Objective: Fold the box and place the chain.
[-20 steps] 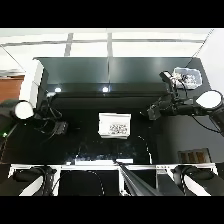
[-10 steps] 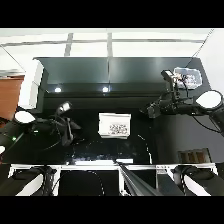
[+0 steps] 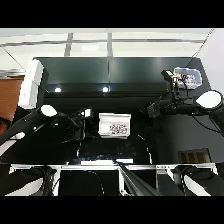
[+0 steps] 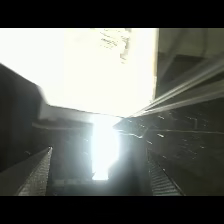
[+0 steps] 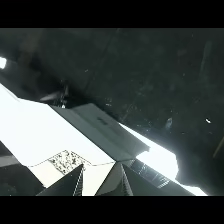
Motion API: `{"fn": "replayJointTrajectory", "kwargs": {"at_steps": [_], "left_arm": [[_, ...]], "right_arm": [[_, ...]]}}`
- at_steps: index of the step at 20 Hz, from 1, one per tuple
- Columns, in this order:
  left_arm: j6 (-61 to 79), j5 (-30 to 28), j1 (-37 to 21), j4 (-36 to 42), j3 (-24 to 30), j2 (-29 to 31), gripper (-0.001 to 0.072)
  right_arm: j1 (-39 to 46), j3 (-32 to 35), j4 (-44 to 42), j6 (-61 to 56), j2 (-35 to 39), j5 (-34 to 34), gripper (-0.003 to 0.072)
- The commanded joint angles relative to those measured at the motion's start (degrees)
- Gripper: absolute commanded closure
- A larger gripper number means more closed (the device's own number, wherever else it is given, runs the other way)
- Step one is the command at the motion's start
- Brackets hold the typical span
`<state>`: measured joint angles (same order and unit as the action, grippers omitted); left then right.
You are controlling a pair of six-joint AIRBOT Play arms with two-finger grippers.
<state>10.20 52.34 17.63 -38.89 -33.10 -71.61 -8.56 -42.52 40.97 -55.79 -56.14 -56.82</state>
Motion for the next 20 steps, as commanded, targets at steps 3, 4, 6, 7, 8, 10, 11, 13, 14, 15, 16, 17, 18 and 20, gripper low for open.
{"fn": "replayJointTrajectory", "kwargs": {"at_steps": [3, 4, 6, 7, 8, 10, 11, 13, 14, 15, 16, 17, 18, 20], "left_arm": [[0.8, -1.2, 3.1, 0.9, -2.2, -3.5, -0.0003], [1.4, -1.2, 3.5, 1.7, -2.2, -3.7, -0.0003], [2.9, -1.2, 3.5, 3.6, -2.2, -3.9, -0.0004], [3.5, -1.2, 3.5, 4.0, -2.2, -3.9, -0.0003], [3.6, -1.4, 3.8, 4.0, -2.2, -4.0, -0.0003], [3.5, -3.3, 5.4, 3.8, -2.2, -4.0, -0.0003], [3.1, -4.9, 6.4, 3.9, -2.2, -4.0, -0.0003], [2.8, -8.1, 7.9, 3.8, -2.2, -4.0, -0.0003], [2.8, -8.6, 8.2, 3.8, -2.2, -4.1, -0.0003], [2.9, -8.6, 8.3, 3.8, -2.2, -4.3, -0.0003], [2.9, -8.7, 8.5, 3.8, -2.2, -4.4, -0.0003], [2.9, -8.7, 8.5, 3.8, -2.2, -4.5, -0.0003], [2.9, -8.9, 8.5, 3.8, -2.2, -4.5, -0.0003], [2.9, -10.1, 8.4, 3.6, -2.2, -4.5, -0.0002]], "right_arm": [[0.0, 0.0, 0.0, -0.2, 0.0, -0.3, 0.0396], [0.0, 0.0, 0.0, -0.2, 0.0, -0.4, 0.0396], [0.0, 0.0, 0.0, -0.2, 0.0, -0.4, 0.0396], [0.0, 0.0, 0.0, -0.2, 0.0, -0.4, 0.0396], [0.0, 0.0, 0.0, -0.2, 0.0, -0.4, 0.0396], [0.0, 0.0, 0.0, -0.2, 0.0, -0.4, 0.0396], [0.0, 0.0, 0.0, -0.2, 0.0, -0.4, 0.0396], [0.0, 0.0, 0.0, -0.2, 0.0, -0.4, 0.0396], [0.0, 0.0, 0.0, -0.2, 0.0, -0.6, 0.0396], [0.0, 0.0, 0.0, -0.2, 0.0, -0.7, 0.0396], [0.0, 0.0, 0.0, -0.2, 0.0, -0.9, 0.0396], [0.0, 0.0, 0.0, -0.2, 0.0, -1.0, 0.0396], [0.0, 0.0, 0.0, -0.2, 0.0, -1.0, 0.0396], [0.0, 0.0, 0.0, -0.2, 0.0, -1.0, 0.0395]]}}
